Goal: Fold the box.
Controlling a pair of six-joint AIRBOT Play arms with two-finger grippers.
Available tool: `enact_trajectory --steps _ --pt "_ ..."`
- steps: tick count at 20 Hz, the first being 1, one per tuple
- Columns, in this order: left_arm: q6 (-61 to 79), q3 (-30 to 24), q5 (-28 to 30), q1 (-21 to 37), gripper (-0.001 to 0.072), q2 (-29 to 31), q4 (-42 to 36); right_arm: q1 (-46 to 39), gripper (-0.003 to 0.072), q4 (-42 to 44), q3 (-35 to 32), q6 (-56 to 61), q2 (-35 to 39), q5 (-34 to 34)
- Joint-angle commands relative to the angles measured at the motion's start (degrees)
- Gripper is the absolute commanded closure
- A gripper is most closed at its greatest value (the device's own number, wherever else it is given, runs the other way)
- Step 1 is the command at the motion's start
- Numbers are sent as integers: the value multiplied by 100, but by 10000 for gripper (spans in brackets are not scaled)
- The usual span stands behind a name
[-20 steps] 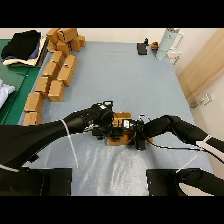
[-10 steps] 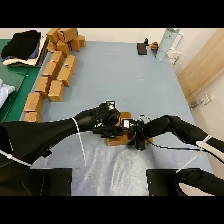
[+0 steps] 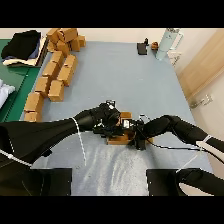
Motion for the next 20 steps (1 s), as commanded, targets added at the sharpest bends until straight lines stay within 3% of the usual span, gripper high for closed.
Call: enact_trajectory --steps 1,9,10,11,12,19,20 --pt "-22 0 -96 7 219 2 -2 4 235 0 0 4 0 2" --pt "-22 11 -103 13 248 11 2 4 235 0 0 4 0 2" --pt "-22 11 -105 13 310 11 0 4 235 0 0 4 0 2" --pt "50 11 -101 13 587 11 7 4 235 0 0 4 0 2" --pt "177 11 -103 13 694 11 2 4 235 2 0 4 0 2" --pt "175 13 -101 13 670 13 -4 4 235 0 0 4 0 2" --pt "168 13 -96 13 413 13 -4 4 235 2 0 4 0 2"
